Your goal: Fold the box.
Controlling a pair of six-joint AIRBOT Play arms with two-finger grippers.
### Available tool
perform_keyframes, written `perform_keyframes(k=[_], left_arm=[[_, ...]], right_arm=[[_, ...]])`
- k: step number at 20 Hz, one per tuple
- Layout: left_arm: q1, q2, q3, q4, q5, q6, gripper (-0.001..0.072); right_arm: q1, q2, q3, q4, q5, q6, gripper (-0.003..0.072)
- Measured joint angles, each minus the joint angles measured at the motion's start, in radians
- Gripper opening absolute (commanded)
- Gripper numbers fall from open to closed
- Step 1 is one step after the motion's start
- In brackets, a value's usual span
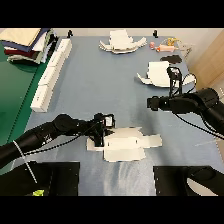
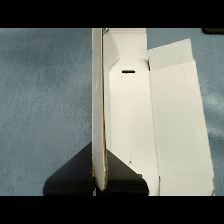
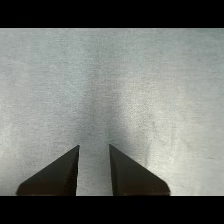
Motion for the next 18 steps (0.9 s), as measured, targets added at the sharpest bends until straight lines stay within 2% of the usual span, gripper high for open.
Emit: perform_keyframes(k=[14, 15, 17, 18], left_arm=[[0.002, -0.046, 0.011, -0.003, -0.102, 0.01, 0.0012], [0.002, -0.046, 0.011, -0.003, -0.109, 0.01, 0.0013], [0.002, -0.046, 0.006, -0.003, -0.13, 0.009, 0.0013], [0.002, -0.046, 0.005, -0.003, -0.133, 0.008, 0.0013]], right_arm=[[0.0, 0.0, 0.0, 0.0, -0.022, 0.0, 0.0297], [0.0, 0.0, 0.0, 0.0, -0.029, 0.0, 0.0276], [0.0, 0.0, 0.0, 0.0, -0.038, 0.0, 0.0132], [0.0, 0.0, 0.0, 0.0, -0.043, 0.0, 0.0117]])
